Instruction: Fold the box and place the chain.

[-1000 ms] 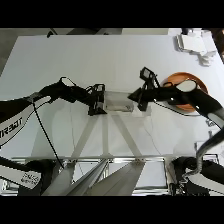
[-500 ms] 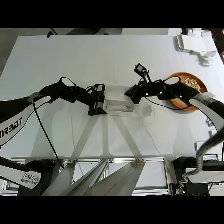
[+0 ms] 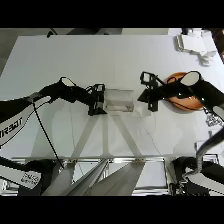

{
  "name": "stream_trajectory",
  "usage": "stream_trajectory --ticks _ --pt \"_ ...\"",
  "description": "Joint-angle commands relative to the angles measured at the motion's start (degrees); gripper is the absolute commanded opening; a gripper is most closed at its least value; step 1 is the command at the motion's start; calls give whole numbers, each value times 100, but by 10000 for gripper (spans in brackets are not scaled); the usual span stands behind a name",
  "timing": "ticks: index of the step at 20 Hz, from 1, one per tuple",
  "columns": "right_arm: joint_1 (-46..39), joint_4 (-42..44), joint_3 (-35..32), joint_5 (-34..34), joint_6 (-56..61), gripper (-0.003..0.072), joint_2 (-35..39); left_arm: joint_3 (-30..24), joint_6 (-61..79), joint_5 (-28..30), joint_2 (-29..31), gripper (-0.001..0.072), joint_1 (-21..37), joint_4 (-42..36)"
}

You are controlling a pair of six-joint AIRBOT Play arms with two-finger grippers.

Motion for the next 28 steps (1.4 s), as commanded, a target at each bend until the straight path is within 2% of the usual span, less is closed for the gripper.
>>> stream_trajectory --ticks 1,2,3,5,9,17,18,20,21,23,25,27,28 --pt "74 -649 -474 142 2 70 260 2 2 2 -2 214 2 -2" --pt "173 -645 -651 -50 2 209 260 2 2 2 -2 214 0 -2" --pt "304 -647 -815 -358 -20 297 260 2 0 2 -2 214 2 -2" --pt "592 -640 -994 -1080 -20 304 260 2 0 2 -2 214 2 -2" --pt "1060 -557 -1014 -1845 -20 304 236 2 0 2 -2 214 2 -2" --pt "1150 525 -1014 -2004 -63 294 -81 2 0 2 -2 214 2 -2" --pt "1150 616 -1014 -2002 -63 278 -122 2 0 2 -2 214 2 -2" --pt "1150 643 -1014 -2006 -63 177 -181 2 0 2 -2 214 2 -2" --pt "1147 643 -1014 -2026 -63 172 -188 2 0 2 -2 214 2 -2" --pt "1147 645 -1014 -2048 -61 211 -190 2 0 2 -2 214 2 -2" --pt "1150 647 -1014 -2061 -59 419 -190 2 0 2 -2 214 2 -2" --pt "1150 643 -1014 -2059 -57 439 -190 2 2 2 -2 214 2 -2" --pt "1147 638 -1014 -2059 -55 415 -188 2 2 2 -2 214 2 -2"
